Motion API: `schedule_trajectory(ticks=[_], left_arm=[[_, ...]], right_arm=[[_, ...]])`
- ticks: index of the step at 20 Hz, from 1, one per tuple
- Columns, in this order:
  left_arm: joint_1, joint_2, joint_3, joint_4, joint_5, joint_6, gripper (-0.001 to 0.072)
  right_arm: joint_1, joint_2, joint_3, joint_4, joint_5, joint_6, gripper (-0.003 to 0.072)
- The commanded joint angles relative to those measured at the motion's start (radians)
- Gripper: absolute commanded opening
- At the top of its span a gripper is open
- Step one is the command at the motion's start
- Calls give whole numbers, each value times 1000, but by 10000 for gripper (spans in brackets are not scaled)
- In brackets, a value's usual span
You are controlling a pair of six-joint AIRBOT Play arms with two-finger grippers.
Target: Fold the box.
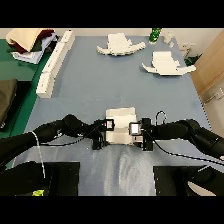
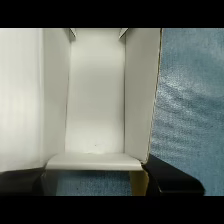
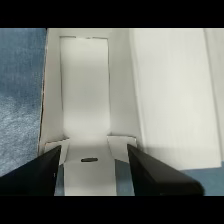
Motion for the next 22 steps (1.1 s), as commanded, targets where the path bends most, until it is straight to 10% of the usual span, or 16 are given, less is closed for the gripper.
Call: schedule_trajectory(ticks=[1,6,9,10,15,22], left_arm=[[0,0,0,0,0,0,374],[0,0,0,0,0,0,374],[0,0,0,0,0,0,374],[0,0,0,0,0,0,374],[0,0,0,0,0,0,374],[0,0,0,0,0,0,374]], right_arm=[[10,-13,-1,8,10,-4,667],[10,1,2,-42,-31,80,595],[8,64,65,-306,-207,628,77],[8,87,93,-406,-278,837,5],[-71,173,136,-896,-484,1663,3],[-531,-93,108,-172,-503,1343,3]])
